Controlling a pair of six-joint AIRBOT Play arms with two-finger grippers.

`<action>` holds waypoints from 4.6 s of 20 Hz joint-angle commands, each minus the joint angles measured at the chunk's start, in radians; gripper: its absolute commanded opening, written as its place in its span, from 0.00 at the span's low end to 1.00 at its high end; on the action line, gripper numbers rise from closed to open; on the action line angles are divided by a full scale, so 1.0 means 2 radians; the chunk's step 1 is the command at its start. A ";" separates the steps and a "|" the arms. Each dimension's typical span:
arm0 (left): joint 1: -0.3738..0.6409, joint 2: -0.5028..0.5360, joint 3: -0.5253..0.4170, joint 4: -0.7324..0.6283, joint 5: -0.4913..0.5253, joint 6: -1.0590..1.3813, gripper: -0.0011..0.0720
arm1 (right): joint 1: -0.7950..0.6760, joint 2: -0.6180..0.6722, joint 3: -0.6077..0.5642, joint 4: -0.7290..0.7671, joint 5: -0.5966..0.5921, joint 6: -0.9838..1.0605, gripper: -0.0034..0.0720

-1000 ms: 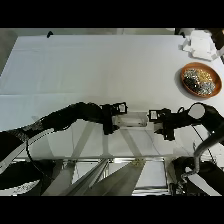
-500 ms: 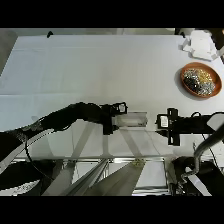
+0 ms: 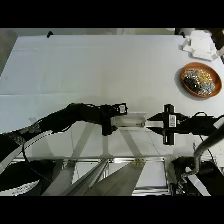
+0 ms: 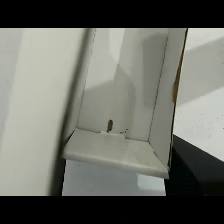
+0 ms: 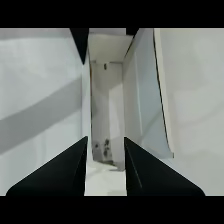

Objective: Fold the box and place the chain.

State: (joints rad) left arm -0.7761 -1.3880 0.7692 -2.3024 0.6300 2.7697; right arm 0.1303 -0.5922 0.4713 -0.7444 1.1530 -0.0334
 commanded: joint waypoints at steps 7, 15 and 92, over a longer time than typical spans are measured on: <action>-0.002 0.006 0.001 0.060 0.008 -0.077 0.56 | 0.000 -0.074 0.000 0.049 -0.009 -0.027 0.25; -0.002 0.006 0.001 0.060 0.004 -0.088 0.56 | 0.038 -0.128 0.000 0.097 -0.077 -0.079 0.07; -0.002 0.006 0.001 0.060 0.005 -0.088 0.56 | 0.114 -0.253 -0.009 -0.047 -0.201 -0.057 0.51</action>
State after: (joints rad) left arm -0.7803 -1.3754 0.7708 -2.1818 0.6395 2.5954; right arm 0.3523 -1.0637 0.4549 -0.8703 0.7353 -0.1478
